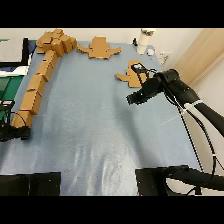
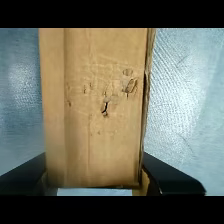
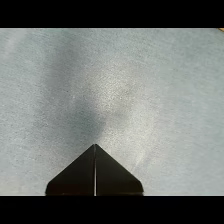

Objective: Fold the box.

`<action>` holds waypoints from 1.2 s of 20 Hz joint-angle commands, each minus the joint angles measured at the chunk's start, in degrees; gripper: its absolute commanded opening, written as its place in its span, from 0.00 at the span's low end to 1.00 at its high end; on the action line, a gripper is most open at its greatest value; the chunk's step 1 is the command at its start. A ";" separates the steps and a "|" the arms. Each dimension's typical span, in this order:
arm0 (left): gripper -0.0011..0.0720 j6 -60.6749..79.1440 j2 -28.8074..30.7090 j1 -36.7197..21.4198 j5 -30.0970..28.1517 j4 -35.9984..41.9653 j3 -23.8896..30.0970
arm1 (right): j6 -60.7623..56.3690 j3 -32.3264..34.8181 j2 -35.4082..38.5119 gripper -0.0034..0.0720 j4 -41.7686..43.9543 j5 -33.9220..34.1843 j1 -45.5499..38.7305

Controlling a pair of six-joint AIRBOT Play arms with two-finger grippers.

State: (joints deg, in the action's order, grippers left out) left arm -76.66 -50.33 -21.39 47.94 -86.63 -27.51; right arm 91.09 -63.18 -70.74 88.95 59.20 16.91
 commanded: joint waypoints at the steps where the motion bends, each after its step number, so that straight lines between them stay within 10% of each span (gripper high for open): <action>1: 0.75 2.58 -1.70 -0.09 0.11 3.30 0.22 | -0.02 -0.07 -0.02 0.05 0.02 -0.02 0.07; 3: 0.98 2.73 -1.95 -0.13 0.17 2.84 0.20 | -0.02 -0.07 -0.02 0.05 0.02 0.00 0.07; 15: 0.98 1.77 6.40 0.07 33.79 5.92 -13.25 | 0.00 -0.07 -0.02 0.05 0.42 -0.11 0.07; 16: 0.89 1.31 7.02 0.28 35.50 9.35 -14.03 | -0.02 -0.07 -0.04 0.05 1.25 -0.17 0.07; 18: 0.04 4.20 7.82 2.25 33.77 19.65 -15.19 | 0.00 -0.09 -0.33 0.05 4.59 -0.61 0.07; 24: 0.03 4.57 -2.64 21.92 16.39 31.28 -23.67 | 0.00 -0.48 -5.57 0.05 11.72 -4.39 0.09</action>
State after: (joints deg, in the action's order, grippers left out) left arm -72.18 -47.90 -7.70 71.00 -60.90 -47.05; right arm 91.09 -63.53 -74.30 97.01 57.28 16.93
